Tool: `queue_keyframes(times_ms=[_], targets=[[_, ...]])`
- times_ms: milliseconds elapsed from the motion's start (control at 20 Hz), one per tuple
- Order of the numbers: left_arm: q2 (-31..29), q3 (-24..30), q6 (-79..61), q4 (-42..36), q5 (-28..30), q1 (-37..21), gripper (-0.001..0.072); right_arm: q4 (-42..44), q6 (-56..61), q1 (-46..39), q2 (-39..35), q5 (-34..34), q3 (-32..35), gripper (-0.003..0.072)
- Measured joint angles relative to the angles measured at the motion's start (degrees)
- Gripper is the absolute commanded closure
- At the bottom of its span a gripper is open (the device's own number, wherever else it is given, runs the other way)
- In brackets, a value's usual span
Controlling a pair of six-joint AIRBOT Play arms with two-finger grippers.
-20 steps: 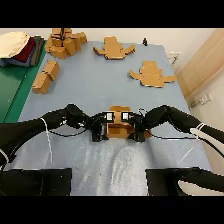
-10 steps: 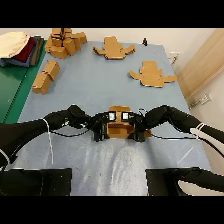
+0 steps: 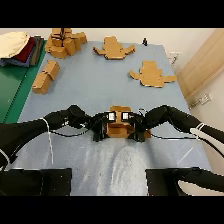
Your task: Fold the box.
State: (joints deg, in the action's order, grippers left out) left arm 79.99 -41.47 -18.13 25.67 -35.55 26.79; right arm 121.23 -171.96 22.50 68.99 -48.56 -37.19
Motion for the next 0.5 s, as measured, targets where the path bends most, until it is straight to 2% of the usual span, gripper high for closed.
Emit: queue_keyframes(times_ms=[500], targets=[[0.00, 0.00, -0.22, 0.09, -0.42, 0.00, 0.0186, 0.00, 0.00, 0.00, 0.00, -0.02, 0.00, 0.0169]])
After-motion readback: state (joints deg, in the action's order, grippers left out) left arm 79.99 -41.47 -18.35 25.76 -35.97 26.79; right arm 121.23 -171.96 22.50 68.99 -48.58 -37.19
